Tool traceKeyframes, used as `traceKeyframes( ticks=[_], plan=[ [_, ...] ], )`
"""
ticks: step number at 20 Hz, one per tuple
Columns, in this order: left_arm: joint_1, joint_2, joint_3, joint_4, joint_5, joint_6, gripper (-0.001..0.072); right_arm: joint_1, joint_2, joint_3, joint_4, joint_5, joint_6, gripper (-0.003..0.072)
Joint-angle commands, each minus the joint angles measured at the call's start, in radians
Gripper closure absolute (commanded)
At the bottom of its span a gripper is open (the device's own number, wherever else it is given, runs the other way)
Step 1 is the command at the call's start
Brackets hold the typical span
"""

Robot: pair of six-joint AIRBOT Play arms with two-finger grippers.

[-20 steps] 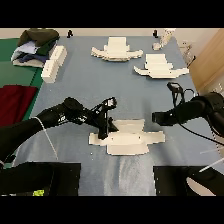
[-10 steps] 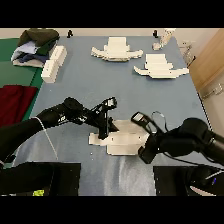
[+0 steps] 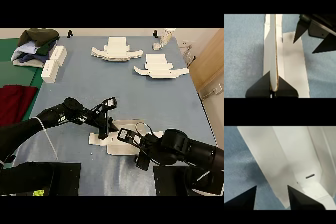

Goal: Fold the box.

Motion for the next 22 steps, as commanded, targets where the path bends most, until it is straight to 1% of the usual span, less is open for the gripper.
traceKeyframes(
  ticks=[1,4,6,11,16,17,18,22],
  plan=[
    [-0.001,-0.001,0.000,0.000,0.001,0.000,0.0696,0.026,-0.033,-0.007,-0.092,0.022,-0.008,0.0093],
    [-0.001,-0.001,0.000,0.000,0.000,0.000,0.0696,0.026,-0.072,-0.006,-0.183,0.066,0.056,0.0103],
    [-0.001,-0.001,0.000,0.000,0.001,0.000,0.0696,0.026,-0.069,0.005,-0.221,0.086,0.126,0.0103],
    [-0.001,-0.001,0.000,0.000,0.000,0.000,0.0697,0.025,-0.029,0.072,-0.269,0.064,0.356,0.0103],
    [-0.001,-0.001,0.000,0.000,0.000,0.000,0.0696,0.025,-0.030,0.081,-0.267,0.003,0.378,0.0099],
    [-0.001,-0.001,0.000,0.000,0.000,0.000,0.0696,0.025,-0.030,0.081,-0.268,-0.006,0.385,0.0023],
    [-0.001,-0.001,0.000,0.000,0.000,0.000,0.0696,0.025,-0.030,0.081,-0.279,-0.019,0.385,-0.0032],
    [-0.001,-0.001,0.000,0.000,0.000,0.000,0.0696,0.024,-0.029,0.082,-0.306,-0.036,0.385,-0.0034]
  ],
)
